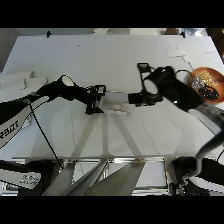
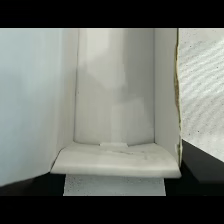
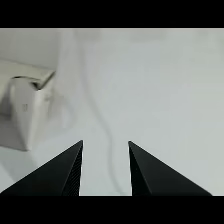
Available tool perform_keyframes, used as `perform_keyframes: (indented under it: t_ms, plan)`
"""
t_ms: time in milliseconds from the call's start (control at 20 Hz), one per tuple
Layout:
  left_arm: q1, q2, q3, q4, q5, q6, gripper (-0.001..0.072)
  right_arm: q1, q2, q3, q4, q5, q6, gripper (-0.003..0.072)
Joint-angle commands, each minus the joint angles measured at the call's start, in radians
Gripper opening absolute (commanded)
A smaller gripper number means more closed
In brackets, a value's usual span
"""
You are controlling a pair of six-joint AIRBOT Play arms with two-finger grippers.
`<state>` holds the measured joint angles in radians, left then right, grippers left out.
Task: Fold the box and place the chain.
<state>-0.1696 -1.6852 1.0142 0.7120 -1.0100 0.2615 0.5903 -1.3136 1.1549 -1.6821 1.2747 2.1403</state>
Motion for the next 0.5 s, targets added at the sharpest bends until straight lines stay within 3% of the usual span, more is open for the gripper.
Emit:
perform_keyframes:
  t_ms: [0, 150, 250, 450]
  plan:
    - [0.0, -0.001, 0.001, 0.0, 0.0, 0.0, 0.0486, -0.101, 0.106, 0.001, -0.084, 0.051, -0.092, 0.0299]
    - [0.0, -0.001, 0.001, 0.0, 0.0, 0.0, 0.0486, -0.233, 0.174, 0.0, -0.221, 0.045, -0.203, 0.0298]
    - [0.0, -0.001, 0.001, 0.0, 0.0, 0.0, 0.0486, -0.365, 0.178, 0.0, -0.232, 0.039, -0.307, 0.0298]
    - [0.0, -0.001, 0.001, 0.0, 0.0, 0.0, 0.0486, -0.65, 0.171, 0.0, -0.206, -0.127, -0.432, 0.0298]
